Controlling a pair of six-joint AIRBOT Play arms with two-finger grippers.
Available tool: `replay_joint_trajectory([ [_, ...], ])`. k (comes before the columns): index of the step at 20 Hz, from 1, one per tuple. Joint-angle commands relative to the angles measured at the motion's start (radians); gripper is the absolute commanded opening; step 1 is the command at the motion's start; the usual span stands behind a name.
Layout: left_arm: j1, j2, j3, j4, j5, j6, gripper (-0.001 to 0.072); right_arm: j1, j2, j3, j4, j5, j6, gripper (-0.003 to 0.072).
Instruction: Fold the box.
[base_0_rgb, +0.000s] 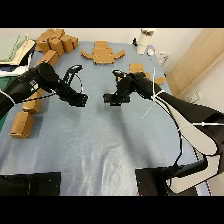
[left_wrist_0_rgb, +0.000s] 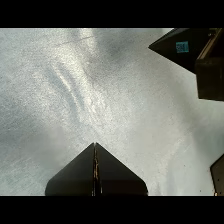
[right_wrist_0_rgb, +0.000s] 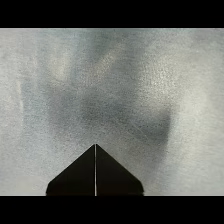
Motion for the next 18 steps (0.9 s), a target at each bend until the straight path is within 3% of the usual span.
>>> replay_joint_trajectory([
  [1,0.0,0.0,0.001,0.0,0.0,0.0,0.0012,-0.001,0.0,0.001,0.0,0.0,0.0,0.0003],
  [15,0.0,0.0,0.001,0.0,0.0,0.0,0.0012,-0.001,0.0,0.002,0.0,0.02,0.0,0.0004],
  [18,0.0,0.0,0.001,0.0,0.0,0.0,0.0012,-0.091,0.0,0.089,-0.058,-0.009,-0.006,0.0004],
])
